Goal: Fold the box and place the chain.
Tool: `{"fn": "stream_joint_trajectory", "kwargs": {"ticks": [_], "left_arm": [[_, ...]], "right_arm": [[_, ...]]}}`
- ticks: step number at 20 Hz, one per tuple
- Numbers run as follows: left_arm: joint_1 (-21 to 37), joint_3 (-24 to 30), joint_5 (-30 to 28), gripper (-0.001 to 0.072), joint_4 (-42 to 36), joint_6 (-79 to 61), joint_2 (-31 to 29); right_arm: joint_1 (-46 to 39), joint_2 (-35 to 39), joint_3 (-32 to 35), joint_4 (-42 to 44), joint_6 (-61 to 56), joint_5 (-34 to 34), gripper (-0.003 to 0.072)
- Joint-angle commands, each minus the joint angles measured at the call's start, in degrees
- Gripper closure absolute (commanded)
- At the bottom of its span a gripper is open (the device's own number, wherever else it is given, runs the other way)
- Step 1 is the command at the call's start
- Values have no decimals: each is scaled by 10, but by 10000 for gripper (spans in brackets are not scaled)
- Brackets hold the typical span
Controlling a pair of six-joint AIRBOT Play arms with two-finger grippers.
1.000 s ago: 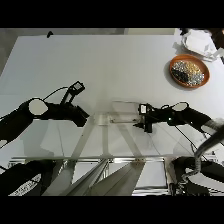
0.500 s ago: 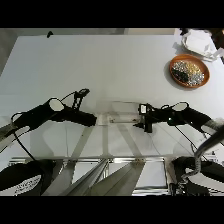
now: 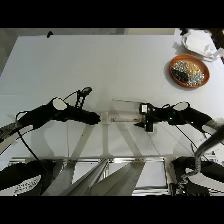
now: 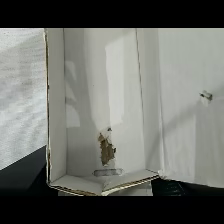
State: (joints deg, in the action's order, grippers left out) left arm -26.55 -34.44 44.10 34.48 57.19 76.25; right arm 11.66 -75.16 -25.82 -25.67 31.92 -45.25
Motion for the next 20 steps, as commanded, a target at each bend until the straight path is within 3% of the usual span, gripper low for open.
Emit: {"fn": "stream_joint_trajectory", "kwargs": {"ticks": [1,11,20], "left_arm": [[-2,-1,9,706,21,-2,0],[17,-1,27,707,115,106,-37],[12,-7,-23,708,93,122,1]], "right_arm": [[1,0,0,0,1,0,276],[1,0,0,0,1,0,276],[0,0,0,0,1,0,276]]}}
